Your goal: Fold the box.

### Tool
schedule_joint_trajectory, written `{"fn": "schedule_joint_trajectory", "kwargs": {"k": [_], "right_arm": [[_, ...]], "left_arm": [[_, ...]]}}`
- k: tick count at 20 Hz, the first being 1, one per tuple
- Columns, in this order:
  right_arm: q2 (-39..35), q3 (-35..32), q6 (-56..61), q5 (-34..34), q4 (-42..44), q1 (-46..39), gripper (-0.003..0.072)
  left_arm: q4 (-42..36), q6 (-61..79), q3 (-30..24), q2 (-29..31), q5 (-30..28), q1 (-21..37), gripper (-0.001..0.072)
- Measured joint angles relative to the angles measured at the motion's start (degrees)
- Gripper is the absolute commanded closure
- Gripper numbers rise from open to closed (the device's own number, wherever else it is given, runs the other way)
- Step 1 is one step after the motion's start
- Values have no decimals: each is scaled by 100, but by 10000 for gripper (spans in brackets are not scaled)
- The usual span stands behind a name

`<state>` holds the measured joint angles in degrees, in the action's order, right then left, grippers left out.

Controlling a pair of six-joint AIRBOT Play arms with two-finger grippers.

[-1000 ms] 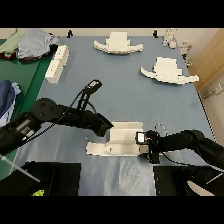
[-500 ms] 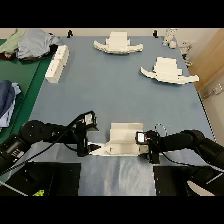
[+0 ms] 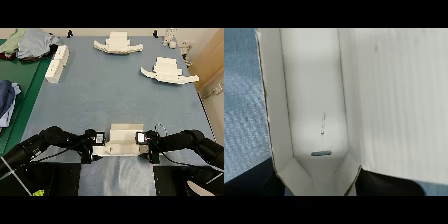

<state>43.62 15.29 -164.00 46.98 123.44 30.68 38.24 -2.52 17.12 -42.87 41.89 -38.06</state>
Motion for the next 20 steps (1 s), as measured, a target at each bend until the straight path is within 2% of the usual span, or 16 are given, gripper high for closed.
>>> {"fn": "schedule_joint_trajectory", "kwargs": {"k": [2,3,4,5,8,9,10,19,20], "right_arm": [[0,0,0,-2,-2,0,150],[0,0,0,0,-2,0,150],[0,0,0,-2,-2,0,151],[0,0,0,0,-2,0,150],[0,0,0,0,-2,0,150],[0,0,0,0,-4,0,150],[0,0,2,0,-4,0,151],[0,0,0,2,-9,-2,150],[0,0,2,0,-7,-2,150]], "left_arm": [[-162,72,-2,-212,-299,-170,77],[-249,107,-2,-302,-444,-254,143],[-345,111,2,-367,-570,-332,377],[-404,131,2,-426,-680,-415,491],[-595,267,9,-516,-896,-605,497],[-688,326,9,-535,-955,-669,545],[-776,387,9,-544,-1021,-721,623],[-1482,804,22,-748,-1408,-992,621],[-1572,879,22,-776,-1419,-999,496]]}}
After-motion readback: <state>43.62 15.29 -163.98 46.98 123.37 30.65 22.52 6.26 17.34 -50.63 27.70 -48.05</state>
